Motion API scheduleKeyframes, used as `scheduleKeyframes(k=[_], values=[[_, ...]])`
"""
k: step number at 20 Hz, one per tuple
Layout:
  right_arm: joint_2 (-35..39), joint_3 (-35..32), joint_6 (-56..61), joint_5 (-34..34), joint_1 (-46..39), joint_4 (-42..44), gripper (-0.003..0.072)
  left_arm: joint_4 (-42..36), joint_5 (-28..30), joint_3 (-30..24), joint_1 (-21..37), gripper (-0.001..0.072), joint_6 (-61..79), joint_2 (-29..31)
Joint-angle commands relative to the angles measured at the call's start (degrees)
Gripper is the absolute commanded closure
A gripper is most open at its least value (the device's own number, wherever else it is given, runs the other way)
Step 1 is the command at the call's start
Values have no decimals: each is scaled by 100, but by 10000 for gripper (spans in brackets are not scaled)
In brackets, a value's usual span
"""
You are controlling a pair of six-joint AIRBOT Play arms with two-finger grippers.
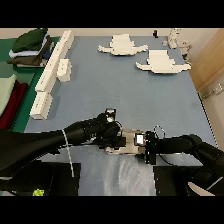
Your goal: Fold the box.
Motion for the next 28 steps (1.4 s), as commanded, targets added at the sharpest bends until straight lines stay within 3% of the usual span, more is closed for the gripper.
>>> scheduleKeyframes(k=[1,2,3,5,11,12,13,14,23,28], values=[[4,0,2,2,0,0,166,127,-17,131,-96,358,-20,-238],[4,0,2,2,0,0,166,168,-46,131,-116,401,-114,-254],[4,0,2,2,0,0,166,273,-94,131,-122,607,-192,-251],[4,0,2,2,0,0,166,319,-129,131,-125,694,-269,-251],[4,0,2,2,0,0,166,256,-205,136,-127,690,-243,-251],[4,0,2,2,0,0,166,247,-205,138,-127,511,-221,-249],[4,0,2,2,0,0,166,249,-212,136,-125,197,-225,-245],[4,0,2,2,0,0,166,251,-208,142,-125,91,-238,-245],[4,0,2,2,0,0,166,212,-280,188,-125,91,-238,-243],[4,0,2,2,0,0,166,282,-1672,953,-125,91,463,-83]])
